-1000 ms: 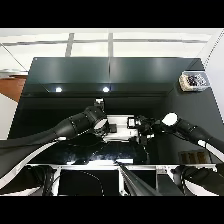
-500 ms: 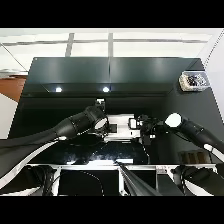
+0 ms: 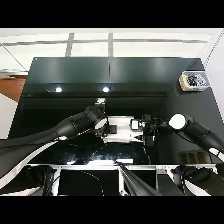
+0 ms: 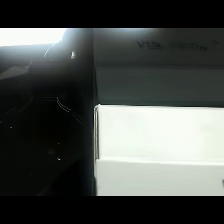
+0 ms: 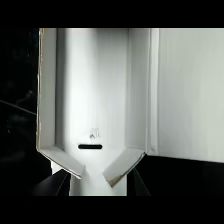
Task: Fold the box and place the chain.
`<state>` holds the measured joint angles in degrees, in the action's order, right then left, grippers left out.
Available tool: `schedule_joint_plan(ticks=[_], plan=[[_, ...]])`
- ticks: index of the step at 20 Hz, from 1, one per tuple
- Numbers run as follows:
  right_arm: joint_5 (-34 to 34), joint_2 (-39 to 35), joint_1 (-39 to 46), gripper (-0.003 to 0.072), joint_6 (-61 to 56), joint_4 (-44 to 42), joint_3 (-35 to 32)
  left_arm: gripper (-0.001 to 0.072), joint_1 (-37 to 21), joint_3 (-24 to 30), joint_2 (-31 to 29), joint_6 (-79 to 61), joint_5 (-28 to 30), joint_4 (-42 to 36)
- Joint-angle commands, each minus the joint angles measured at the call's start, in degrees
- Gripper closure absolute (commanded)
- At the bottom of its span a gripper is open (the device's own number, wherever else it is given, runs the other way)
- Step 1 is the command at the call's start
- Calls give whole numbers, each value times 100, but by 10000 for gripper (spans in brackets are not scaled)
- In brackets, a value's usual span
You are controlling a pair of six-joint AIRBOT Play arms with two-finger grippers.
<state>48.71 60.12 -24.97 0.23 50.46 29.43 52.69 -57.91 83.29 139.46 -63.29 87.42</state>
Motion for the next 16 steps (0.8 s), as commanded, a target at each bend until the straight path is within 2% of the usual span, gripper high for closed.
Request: schedule_joint_plan(ticks=[1,2,7,8,9,12,16], plan=[[221,-4,-20,285,-345,-400,2,687,-4,0,2,-2,24,24],[258,-4,-59,392,-518,-356,2,686,-4,0,2,-4,22,24],[57,7,-413,403,-1143,-358,2,686,0,0,2,-2,26,20],[-50,7,-496,530,-1196,-369,2,686,0,0,2,-2,28,20],[-153,20,-555,557,-1217,-402,2,686,0,0,2,-2,28,20],[-358,168,-649,557,-1335,-708,2,686,0,0,2,0,28,17],[-393,249,-667,557,-1335,-671,2,686,0,2,2,-2,24,20]])
